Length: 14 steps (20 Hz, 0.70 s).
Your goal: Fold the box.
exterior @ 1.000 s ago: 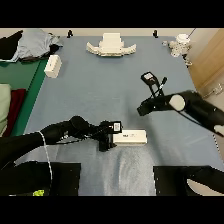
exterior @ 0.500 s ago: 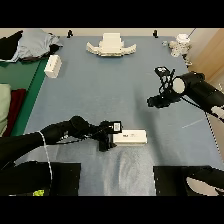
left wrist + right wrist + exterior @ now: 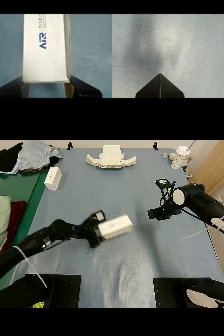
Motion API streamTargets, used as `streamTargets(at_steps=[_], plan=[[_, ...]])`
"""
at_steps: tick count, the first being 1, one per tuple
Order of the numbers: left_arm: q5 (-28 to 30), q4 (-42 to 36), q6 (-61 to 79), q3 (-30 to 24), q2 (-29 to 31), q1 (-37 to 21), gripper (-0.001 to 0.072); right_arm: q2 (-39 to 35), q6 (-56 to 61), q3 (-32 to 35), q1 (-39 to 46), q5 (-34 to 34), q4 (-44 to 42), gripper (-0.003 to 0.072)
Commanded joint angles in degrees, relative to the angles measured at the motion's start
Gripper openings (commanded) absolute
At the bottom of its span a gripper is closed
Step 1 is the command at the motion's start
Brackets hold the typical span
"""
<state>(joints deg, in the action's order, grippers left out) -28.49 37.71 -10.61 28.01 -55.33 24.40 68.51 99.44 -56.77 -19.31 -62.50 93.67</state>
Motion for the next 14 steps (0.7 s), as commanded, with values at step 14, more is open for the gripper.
streamTargets(at_steps=[14], plan=[[1.4, 15.9, -26.6, 33.0, -31.5, -47.3, 0.0477, 0.0, 0.0, -0.1, 0.0, -0.1, 0.0, 0.0007]])
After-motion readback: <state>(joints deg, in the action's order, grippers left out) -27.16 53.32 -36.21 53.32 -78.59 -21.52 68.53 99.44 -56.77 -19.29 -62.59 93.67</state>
